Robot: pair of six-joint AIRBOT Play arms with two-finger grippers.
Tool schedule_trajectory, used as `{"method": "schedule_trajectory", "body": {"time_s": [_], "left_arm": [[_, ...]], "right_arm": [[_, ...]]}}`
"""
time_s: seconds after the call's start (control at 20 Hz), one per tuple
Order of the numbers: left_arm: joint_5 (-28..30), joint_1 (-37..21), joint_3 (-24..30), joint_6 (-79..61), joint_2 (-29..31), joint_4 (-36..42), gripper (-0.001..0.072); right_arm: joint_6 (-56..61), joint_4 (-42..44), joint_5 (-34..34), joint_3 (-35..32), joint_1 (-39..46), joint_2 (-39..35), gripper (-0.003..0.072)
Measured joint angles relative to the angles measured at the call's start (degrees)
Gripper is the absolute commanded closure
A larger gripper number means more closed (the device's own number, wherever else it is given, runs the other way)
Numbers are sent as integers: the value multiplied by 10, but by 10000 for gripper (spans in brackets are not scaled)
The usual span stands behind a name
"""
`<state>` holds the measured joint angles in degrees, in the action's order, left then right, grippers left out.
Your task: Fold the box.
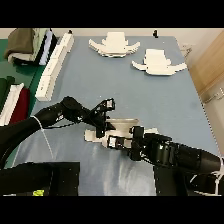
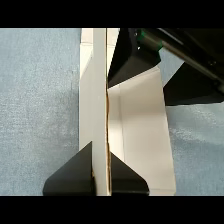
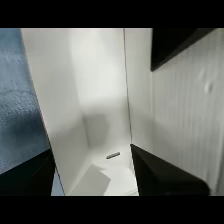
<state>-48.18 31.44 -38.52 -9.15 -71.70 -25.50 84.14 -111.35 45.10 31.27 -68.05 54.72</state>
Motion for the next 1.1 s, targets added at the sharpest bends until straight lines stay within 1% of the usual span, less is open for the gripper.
{"method": "schedule_trajectory", "body": {"time_s": [0.2, 0.4, 0.45, 0.6, 0.9, 1.1], "left_arm": [[0, 0, 0, 0, 0, 0, 694], [0, 0, 0, 0, 0, 0, 694], [0, 0, 0, 0, 0, 0, 694], [0, 0, 0, 0, 0, 0, 694], [0, 0, 0, 0, 0, 0, 694], [0, 0, 0, 0, 0, 0, 694]], "right_arm": [[73, -16, -1, 1, 6, -33, 27], [118, -21, 11, 1, 21, -33, 23], [124, -20, 13, 1, 23, -31, -25], [137, -20, 21, 1, 27, -30, -34], [140, -11, 48, -10, 42, -66, -34], [63, 37, 8, -28, 101, -79, -34]]}}
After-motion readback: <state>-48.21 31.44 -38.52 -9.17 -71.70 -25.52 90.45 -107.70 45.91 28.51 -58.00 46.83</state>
